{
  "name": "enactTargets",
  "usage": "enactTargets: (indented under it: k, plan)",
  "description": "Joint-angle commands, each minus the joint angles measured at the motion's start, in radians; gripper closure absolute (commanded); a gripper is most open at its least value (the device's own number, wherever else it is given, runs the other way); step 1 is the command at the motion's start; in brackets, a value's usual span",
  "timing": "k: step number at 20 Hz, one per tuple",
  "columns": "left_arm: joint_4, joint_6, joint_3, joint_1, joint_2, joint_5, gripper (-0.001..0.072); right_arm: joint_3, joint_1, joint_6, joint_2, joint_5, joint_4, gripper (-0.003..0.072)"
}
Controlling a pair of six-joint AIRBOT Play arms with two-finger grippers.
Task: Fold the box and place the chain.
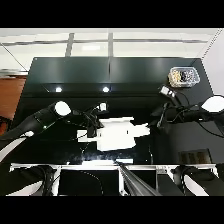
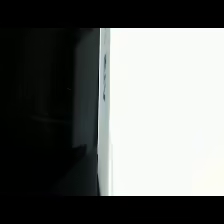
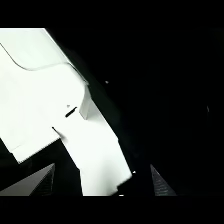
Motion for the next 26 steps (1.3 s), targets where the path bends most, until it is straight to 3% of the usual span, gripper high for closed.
enactTargets:
  k: [1,8,10,12,14,21,26]
  plan:
    - [0.029,0.035,0.0,-0.019,0.0,0.055,0.0678,0.004,0.121,-0.063,-0.008,-0.089,-0.04,-0.0014]
    - [0.028,0.086,-0.024,-0.019,-0.032,0.045,0.0673,-0.129,0.235,-0.064,-0.023,-0.122,-0.062,-0.0014]
    - [0.028,0.086,-0.023,-0.02,-0.055,0.053,0.0589,-0.143,0.276,-0.068,-0.023,-0.129,-0.062,-0.0014]
    - [0.029,0.087,-0.023,-0.019,-0.068,0.057,0.0603,-0.151,0.314,-0.103,-0.023,-0.153,-0.062,-0.0014]
    - [0.029,0.087,-0.023,-0.02,-0.07,0.056,0.0678,-0.165,0.336,-0.131,-0.023,-0.201,-0.062,-0.0014]
    - [0.029,0.087,-0.022,-0.019,-0.066,0.051,0.0678,-0.203,0.426,-0.21,-0.042,-0.229,-0.062,-0.0015]
    - [0.029,0.087,-0.022,-0.019,-0.066,0.051,0.0678,-0.238,0.503,-0.228,-0.044,-0.335,-0.05,-0.0014]
